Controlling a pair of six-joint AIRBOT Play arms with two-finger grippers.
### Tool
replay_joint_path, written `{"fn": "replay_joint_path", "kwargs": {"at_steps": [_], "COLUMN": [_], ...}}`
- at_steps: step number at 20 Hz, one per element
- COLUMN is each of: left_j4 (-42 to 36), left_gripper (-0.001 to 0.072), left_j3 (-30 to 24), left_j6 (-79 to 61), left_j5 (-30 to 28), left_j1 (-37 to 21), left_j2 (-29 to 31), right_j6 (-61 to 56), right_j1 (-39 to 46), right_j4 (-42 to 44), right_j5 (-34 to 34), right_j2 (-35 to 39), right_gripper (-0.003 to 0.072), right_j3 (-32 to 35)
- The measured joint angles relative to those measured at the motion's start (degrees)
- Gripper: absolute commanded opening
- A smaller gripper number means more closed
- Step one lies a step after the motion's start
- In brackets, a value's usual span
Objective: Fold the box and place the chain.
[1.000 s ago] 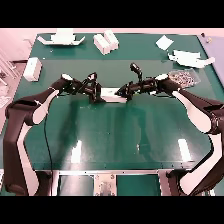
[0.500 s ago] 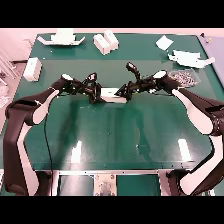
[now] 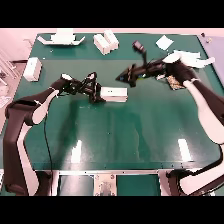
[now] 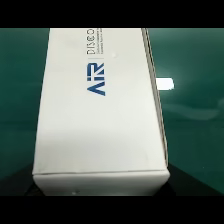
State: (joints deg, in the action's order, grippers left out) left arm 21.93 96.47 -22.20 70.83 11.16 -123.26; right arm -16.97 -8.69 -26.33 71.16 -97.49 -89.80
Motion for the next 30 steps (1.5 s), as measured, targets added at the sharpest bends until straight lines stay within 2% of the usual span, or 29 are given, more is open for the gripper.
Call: {"fn": "replay_joint_path", "kwargs": {"at_steps": [3,6,9,16,22,23,24,25,30], "left_j4": [0.00,-0.02,-0.04,-0.13,-0.15,-0.15,-0.15,-0.15,-0.90], "left_gripper": [0.0398,0.0398,0.0398,0.0398,0.0396,0.0324,0.0051,0.0022,0.0017], "left_j3": [0.00,0.00,0.00,0.00,0.00,0.00,-0.02,0.00,0.11], "left_j6": [-0.13,-0.15,-0.15,-0.17,-0.28,-0.31,-0.31,-0.31,0.70], "left_j5": [0.11,0.13,0.13,0.15,0.13,0.13,0.11,0.11,-1.42], "left_j1": [0.02,0.02,0.02,0.02,0.02,0.02,0.02,0.02,0.07], "left_j2": [0.00,0.00,0.00,0.00,0.00,0.00,0.00,0.00,1.77], "right_j6": [-4.94,-10.60,-14.10,-12.68,-11.30,-11.26,-11.19,-11.17,-11.10], "right_j1": [2.49,5.31,8.28,11.91,12.31,12.31,12.31,12.31,12.31], "right_j4": [-0.96,-6.60,-11.19,-14.19,-14.45,-14.47,-14.51,-14.51,-14.60], "right_j5": [0.00,-3.82,-12.20,-38.53,-55.91,-57.55,-58.77,-59.71,-61.90], "right_j2": [5.79,13.81,23.89,46.95,57.86,58.64,59.17,59.60,60.43], "right_gripper": [0.0008,0.0009,0.0009,0.0010,0.0010,0.0011,0.0011,0.0011,0.0011], "right_j3": [1.75,8.24,19.54,50.66,68.28,70.03,71.21,72.11,73.96]}}
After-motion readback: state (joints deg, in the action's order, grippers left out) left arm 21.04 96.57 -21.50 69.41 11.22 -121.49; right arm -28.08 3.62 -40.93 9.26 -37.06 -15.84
